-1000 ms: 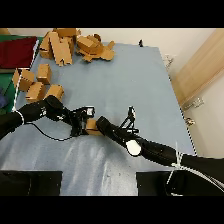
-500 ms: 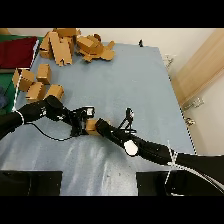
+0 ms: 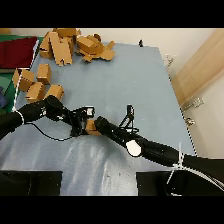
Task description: Fold the box.
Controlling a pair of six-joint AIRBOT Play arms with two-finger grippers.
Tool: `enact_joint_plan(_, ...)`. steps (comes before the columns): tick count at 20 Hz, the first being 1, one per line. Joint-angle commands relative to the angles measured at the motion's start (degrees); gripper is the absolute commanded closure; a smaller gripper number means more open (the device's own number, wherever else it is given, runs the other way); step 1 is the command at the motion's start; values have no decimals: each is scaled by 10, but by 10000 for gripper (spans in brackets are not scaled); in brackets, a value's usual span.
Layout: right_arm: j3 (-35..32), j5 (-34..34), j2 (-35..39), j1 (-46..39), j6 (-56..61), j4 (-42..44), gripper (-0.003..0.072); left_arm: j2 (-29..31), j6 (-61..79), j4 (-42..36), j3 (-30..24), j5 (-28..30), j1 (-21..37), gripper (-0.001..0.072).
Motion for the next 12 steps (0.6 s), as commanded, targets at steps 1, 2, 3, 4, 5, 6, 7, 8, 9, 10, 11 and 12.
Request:
enact_joint_plan(1, 1, 19, 5, 0, 2, -7, 690, 0, 0, 0, 0, 0, 0, 246)
enact_joint_plan(2, 1, 26, 5, 0, 2, -7, 690, 0, 0, 0, 0, 0, 0, 246)
enact_joint_plan(3, 1, 35, 5, 0, 2, -7, 690, 0, 0, 0, 0, 0, 0, 246)
enact_joint_plan(4, 1, 42, 4, 0, 2, -7, 690, 0, 0, 0, 0, 0, 0, 246)
enact_joint_plan(5, 1, 52, 3, 0, 2, -7, 690, 0, 0, 0, 0, 0, 0, 246)
enact_joint_plan(6, 1, 60, 0, 0, 2, -7, 690, 0, 0, 0, 0, 0, 0, 246)
enact_joint_plan(7, 1, 65, -4, 0, 1, -7, 690, 0, 0, 0, 0, 0, 0, 246)
enact_joint_plan(8, 1, 65, -11, 0, 2, -7, 690, 0, 0, 0, 0, 0, 0, 246)
enact_joint_plan(9, 1, 65, -17, 0, 2, -7, 690, 0, 0, 0, 0, 0, 0, 246)
enact_joint_plan(10, 1, 65, -22, 0, 2, -7, 690, 0, 0, 0, 0, 0, 0, 246)
enact_joint_plan(11, 1, 68, -26, 0, 2, -7, 690, 0, 0, 0, 0, 0, 0, 246)
enact_joint_plan(12, 1, 71, -28, 0, 2, -7, 690, 0, 0, 0, 0, 0, 0, 246)
